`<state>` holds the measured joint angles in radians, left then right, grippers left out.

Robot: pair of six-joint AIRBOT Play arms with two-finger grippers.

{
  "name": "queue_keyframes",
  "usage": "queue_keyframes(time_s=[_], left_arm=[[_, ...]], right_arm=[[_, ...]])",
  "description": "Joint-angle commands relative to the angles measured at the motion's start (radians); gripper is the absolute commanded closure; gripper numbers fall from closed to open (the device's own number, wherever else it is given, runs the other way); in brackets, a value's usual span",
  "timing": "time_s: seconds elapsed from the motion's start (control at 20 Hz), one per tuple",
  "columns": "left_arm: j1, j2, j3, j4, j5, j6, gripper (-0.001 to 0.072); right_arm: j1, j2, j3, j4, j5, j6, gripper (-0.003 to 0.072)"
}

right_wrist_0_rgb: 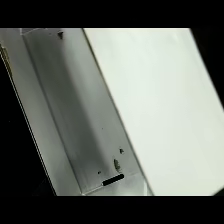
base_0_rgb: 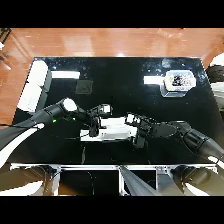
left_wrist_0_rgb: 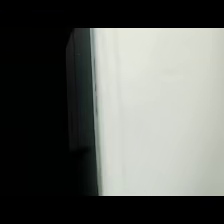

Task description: Fold the box and place the chain.

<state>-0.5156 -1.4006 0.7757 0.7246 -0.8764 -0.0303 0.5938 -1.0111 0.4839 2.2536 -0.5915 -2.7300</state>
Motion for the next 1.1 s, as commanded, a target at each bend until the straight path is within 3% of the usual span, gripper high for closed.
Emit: queue_keyframes(time_s=[0.0,0.3,1.05], left_arm=[[0.0,0.0,0.001,0.0,-0.007,0.0,0.0692],[0.0,0.0,0.001,0.0,-0.009,-0.002,0.0693],[0.0,0.0,0.001,0.0,0.02,-0.004,0.0693]], right_arm=[[-0.001,0.003,0.002,-0.021,0.038,-0.015,-0.0016],[-0.002,0.079,0.002,-0.075,0.038,-0.014,-0.0015],[-0.008,0.08,0.002,-0.092,0.072,0.042,-0.0016]])
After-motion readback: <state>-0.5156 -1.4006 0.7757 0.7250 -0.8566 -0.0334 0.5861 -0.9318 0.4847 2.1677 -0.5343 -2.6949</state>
